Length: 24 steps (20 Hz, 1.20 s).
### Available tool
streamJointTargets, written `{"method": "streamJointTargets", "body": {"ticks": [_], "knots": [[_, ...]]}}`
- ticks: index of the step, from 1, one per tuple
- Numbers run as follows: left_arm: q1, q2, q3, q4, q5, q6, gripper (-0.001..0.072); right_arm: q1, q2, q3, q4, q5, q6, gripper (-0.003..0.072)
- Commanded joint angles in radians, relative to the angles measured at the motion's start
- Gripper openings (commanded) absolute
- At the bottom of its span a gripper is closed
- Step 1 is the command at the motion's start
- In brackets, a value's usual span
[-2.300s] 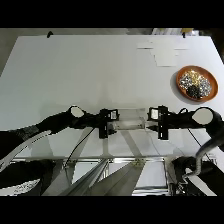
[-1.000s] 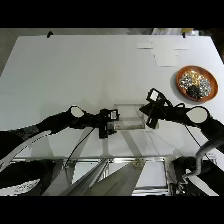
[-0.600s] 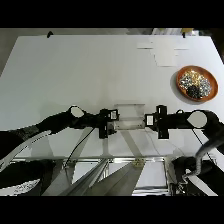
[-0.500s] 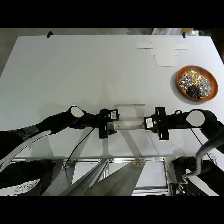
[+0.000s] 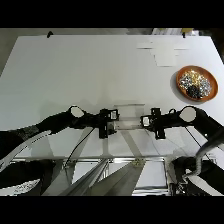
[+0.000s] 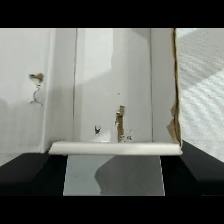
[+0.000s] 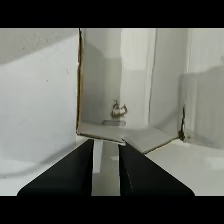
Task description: Fold the box and place the chain.
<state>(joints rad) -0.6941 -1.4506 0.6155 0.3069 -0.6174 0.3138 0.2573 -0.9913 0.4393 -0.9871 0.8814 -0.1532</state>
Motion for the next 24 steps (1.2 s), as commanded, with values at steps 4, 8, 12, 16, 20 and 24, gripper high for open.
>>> {"method": "streamJointTargets", "body": {"ticks": [4,8,12,16,20,24], "knots": [[0.001,0.001,0.0,0.0,0.0,0.0,0.0207,-0.122,0.021,0.0,-0.022,0.074,0.024,0.0153],[0.001,0.001,0.0,0.0,0.0,0.0,0.0207,-0.122,0.019,0.0,0.086,0.072,-0.022,0.0154],[0.001,0.001,0.0,0.0,0.0,0.001,0.0207,-0.121,-0.018,0.0,0.182,0.08,-0.074,0.0152],[0.001,0.001,0.0,0.0,0.0,0.0,0.0207,-0.121,-0.042,0.0,0.247,0.077,-0.133,0.007],[0.001,0.001,0.0,0.0,0.0,0.0,0.0207,-0.121,-0.083,-0.002,0.298,0.076,-0.175,0.0056],[0.001,0.001,0.0,0.0,0.0,0.0,0.0207,-0.058,-0.113,-0.002,0.341,0.039,-0.2,0.0058]]}}
